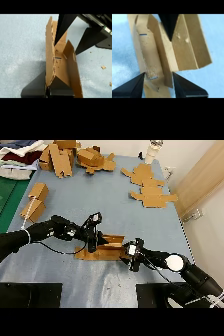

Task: Fold the box.

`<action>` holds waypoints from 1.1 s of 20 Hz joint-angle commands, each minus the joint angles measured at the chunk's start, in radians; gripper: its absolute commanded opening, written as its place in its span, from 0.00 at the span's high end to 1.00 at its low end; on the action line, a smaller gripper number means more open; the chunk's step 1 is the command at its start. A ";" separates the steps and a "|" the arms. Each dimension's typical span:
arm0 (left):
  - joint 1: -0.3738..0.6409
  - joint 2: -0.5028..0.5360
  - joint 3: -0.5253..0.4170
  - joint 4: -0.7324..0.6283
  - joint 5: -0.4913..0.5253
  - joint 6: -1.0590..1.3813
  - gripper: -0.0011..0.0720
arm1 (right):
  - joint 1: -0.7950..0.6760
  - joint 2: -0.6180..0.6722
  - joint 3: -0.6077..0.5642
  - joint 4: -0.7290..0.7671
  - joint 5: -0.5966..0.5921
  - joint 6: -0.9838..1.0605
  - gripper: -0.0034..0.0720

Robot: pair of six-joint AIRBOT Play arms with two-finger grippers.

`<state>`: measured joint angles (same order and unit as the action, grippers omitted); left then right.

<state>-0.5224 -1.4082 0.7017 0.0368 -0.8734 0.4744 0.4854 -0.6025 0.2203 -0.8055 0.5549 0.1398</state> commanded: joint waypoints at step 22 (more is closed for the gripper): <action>0.000 -0.001 0.000 0.000 0.000 0.000 0.97 | 0.000 0.023 0.013 0.131 -0.173 0.168 0.62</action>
<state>-0.5224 -1.4082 0.7017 0.0368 -0.8734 0.4740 0.4862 -0.5903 0.2241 -0.7372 0.4595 0.2993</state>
